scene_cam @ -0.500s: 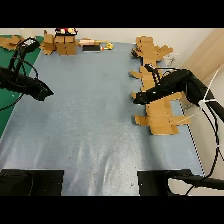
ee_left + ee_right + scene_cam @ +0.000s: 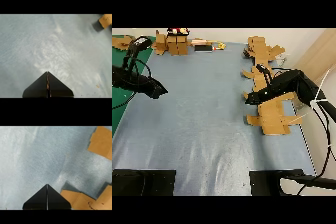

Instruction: Fold the box.

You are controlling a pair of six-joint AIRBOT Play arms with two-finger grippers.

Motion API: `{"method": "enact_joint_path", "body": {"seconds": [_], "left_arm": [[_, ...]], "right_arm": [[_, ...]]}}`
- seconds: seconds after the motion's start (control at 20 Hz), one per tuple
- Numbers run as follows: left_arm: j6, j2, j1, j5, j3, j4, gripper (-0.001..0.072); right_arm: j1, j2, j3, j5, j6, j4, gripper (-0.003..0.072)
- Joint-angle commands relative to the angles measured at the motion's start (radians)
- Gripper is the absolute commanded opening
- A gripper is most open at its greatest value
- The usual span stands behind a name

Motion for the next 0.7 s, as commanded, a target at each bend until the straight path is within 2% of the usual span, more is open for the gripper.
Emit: {"method": "enact_joint_path", "body": {"seconds": [0.0,0.15,0.2,0.25,0.3,0.4,0.65], "left_arm": [[-0.011,-0.019,0.0,0.031,0.0,-0.088,0.0014],[-0.09,-0.039,0.0,0.056,0.0,-0.111,0.0018],[-0.132,-0.046,0.001,0.065,0.0,-0.107,0.0255],[-0.181,-0.054,0.001,0.078,0.0,-0.095,0.0583],[-0.227,-0.062,0.002,0.09,0.0,-0.085,0.0611],[-0.249,-0.08,0.002,0.093,0.0,-0.082,0.061],[-0.273,-0.11,0.002,0.105,0.0,-0.074,0.0592]], "right_arm": [[0.0,0.0,0.0,0.0,0.0,0.0,0.0004],[0.001,-0.001,0.0,0.027,0.0,0.001,0.0004],[0.001,-0.001,0.0,0.071,0.001,0.002,0.0004],[0.001,-0.001,0.002,0.086,0.002,0.014,0.0004],[0.001,-0.001,0.001,0.085,0.015,0.038,0.0004],[0.003,-0.001,0.0,0.077,0.083,0.074,0.0004],[0.006,-0.008,0.017,0.105,0.159,0.049,0.0004]]}}
